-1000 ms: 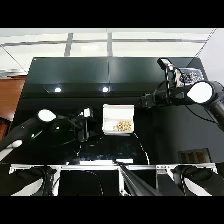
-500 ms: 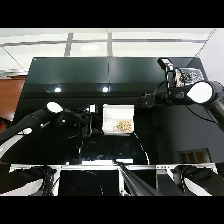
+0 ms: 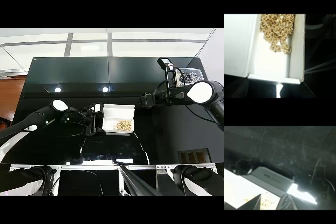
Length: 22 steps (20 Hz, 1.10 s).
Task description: Fold the box and place the chain.
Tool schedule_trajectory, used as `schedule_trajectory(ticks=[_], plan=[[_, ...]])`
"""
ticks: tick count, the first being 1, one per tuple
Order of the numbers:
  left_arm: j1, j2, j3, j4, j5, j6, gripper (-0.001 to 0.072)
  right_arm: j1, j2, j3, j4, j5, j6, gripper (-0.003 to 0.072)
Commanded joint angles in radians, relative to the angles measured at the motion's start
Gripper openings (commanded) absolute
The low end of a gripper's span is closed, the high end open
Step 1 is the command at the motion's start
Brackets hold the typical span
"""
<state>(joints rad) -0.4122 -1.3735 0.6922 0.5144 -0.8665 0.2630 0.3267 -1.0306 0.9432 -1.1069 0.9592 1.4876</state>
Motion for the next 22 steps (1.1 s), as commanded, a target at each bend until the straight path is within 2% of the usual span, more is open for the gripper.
schedule_trajectory(ticks=[1,4,5,6,7,8,9,10,13,15,18,22], plan=[[-0.017,-0.006,0.008,0.003,0.006,-0.002,0.0712,0.0,-0.001,0.0,-0.022,-0.002,0.0,0.042],[-0.033,-0.006,0.008,0.013,0.007,-0.002,0.0711,-0.001,-0.003,0.0,-0.055,-0.035,0.043,0.0422],[-0.037,-0.006,0.008,0.02,0.022,-0.011,0.0688,-0.001,-0.004,0.0,-0.058,-0.045,0.058,0.0422],[-0.039,-0.006,0.009,0.019,0.05,-0.035,0.0627,-0.001,-0.007,0.0,-0.058,-0.051,0.058,0.0423],[-0.044,-0.006,0.009,0.011,0.08,-0.057,0.0556,-0.001,-0.013,0.0,-0.058,-0.052,0.058,0.0477],[-0.044,-0.006,0.009,0.002,0.089,-0.057,0.0501,-0.001,-0.021,0.0,-0.058,-0.052,0.058,0.0627],[-0.048,-0.006,0.01,0.001,0.09,-0.052,0.0398,-0.001,-0.031,0.0,-0.057,-0.06,0.059,0.0651],[-0.049,-0.006,0.01,0.002,0.088,-0.047,0.0354,-0.001,-0.042,0.0,-0.051,-0.079,0.058,0.0651],[-0.051,-0.006,0.01,0.002,0.089,-0.046,0.0353,-0.001,-0.085,0.001,0.02,-0.192,0.044,0.0651],[-0.051,-0.006,0.01,0.002,0.089,-0.046,0.0353,-0.001,-0.143,0.012,0.085,-0.214,0.005,0.0651],[-0.051,-0.006,0.01,0.002,0.087,-0.046,0.0353,0.006,-0.221,0.012,0.214,-0.109,-0.174,0.0648],[-0.051,-0.006,0.01,0.002,0.08,-0.046,0.0353,0.006,-0.182,0.04,0.204,0.108,-0.615,0.0648]])
